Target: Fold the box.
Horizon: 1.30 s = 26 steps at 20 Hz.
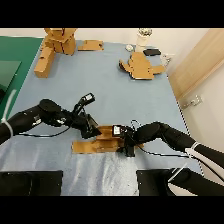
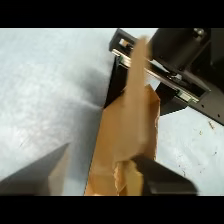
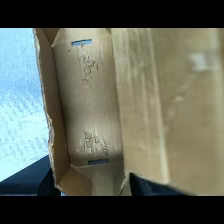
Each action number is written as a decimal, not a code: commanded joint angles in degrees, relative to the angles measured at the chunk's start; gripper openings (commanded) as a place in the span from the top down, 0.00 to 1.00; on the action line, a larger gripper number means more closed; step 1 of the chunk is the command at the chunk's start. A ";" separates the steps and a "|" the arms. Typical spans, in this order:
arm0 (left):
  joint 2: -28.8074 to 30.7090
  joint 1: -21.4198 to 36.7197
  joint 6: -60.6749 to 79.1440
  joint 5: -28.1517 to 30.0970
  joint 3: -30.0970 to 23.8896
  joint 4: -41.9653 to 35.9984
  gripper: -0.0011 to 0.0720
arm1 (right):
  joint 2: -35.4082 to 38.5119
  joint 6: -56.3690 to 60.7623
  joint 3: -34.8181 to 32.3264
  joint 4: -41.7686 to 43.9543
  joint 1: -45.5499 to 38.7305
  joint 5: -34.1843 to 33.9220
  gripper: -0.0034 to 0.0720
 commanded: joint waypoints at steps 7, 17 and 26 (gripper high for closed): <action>10.82 1.53 -21.86 -1.51 0.04 16.52 0.12 | -0.02 -0.02 -0.02 -0.07 0.04 0.02 0.26; 10.80 1.53 -22.62 -3.17 0.04 16.50 0.12 | 0.02 0.04 -0.02 0.00 0.04 0.02 0.10; 10.80 1.53 -24.79 -3.96 0.04 16.59 0.16 | 0.33 0.02 -0.02 -0.07 0.04 0.02 0.28</action>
